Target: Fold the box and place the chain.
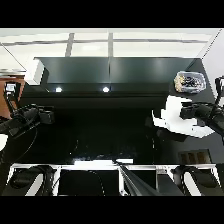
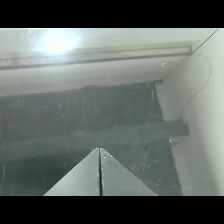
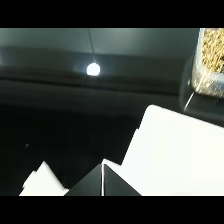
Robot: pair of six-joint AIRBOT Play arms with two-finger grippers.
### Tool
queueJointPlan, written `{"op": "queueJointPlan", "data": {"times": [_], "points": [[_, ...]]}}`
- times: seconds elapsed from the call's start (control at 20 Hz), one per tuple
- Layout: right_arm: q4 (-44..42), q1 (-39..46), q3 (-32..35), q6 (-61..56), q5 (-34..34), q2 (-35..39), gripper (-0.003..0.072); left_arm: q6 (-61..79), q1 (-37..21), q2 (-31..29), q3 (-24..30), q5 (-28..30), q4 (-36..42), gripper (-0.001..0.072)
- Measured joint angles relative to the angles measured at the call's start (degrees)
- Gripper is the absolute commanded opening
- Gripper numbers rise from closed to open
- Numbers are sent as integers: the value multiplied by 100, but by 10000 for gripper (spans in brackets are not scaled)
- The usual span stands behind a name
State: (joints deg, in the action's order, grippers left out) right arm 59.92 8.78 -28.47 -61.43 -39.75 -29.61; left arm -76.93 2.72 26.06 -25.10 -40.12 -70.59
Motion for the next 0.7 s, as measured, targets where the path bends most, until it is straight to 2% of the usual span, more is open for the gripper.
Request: {"op": "queueJointPlan", "data": {"times": [0.15,0.3,0.35,0.4,0.45,0.6,0.7], "points": [[-511,0,-2,59,850,0,15,0,0,2,4,280,74,28],[-1410,0,-2,79,1757,0,16,0,7,68,7,673,138,29],[-1700,0,-2,79,2041,0,42,0,7,120,7,793,179,56],[-1939,0,-2,81,2308,0,398,2,7,179,7,876,249,329],[-2085,15,-2,98,2559,-9,720,0,9,254,7,949,341,715],[-2162,293,-57,129,2708,-275,720,-2,13,533,7,1060,713,718],[-1917,804,-262,-4,2319,-741,719,-4,13,682,4,1027,909,718]]}}
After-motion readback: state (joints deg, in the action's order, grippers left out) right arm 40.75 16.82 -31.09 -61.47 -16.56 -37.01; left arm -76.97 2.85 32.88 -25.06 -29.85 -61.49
